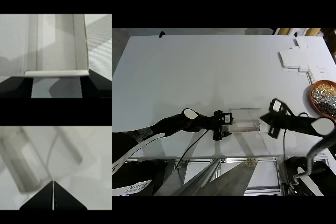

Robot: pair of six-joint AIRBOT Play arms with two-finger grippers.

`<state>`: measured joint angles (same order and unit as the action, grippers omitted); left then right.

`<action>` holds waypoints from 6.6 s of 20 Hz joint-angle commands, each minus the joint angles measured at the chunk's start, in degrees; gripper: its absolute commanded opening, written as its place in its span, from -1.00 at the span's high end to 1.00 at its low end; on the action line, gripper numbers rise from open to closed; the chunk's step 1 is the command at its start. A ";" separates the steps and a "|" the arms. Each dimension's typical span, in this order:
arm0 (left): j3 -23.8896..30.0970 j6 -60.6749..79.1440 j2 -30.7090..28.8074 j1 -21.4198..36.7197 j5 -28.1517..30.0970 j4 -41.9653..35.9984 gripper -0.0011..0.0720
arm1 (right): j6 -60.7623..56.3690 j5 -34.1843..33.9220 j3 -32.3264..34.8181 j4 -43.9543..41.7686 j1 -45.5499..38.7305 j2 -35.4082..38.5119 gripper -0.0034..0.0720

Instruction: Fold the box and place the chain.

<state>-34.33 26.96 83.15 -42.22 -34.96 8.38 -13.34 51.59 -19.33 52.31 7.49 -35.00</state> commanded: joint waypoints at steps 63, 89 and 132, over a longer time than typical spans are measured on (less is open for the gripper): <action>0.02 0.00 -0.02 -0.02 0.02 0.00 0.06 | -29.14 -6.12 2.14 3.52 -23.21 -10.78 0.87; 0.02 0.00 -0.02 -0.02 0.00 0.00 0.06 | -15.80 9.14 2.01 -13.75 -13.20 -11.67 0.38; 0.02 0.00 -0.02 -0.02 0.00 0.00 0.06 | -108.39 5.42 -18.53 34.51 29.24 -32.68 -0.02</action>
<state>-34.33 26.94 83.15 -42.22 -34.98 8.36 -118.19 56.69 -37.74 84.58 35.55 -66.52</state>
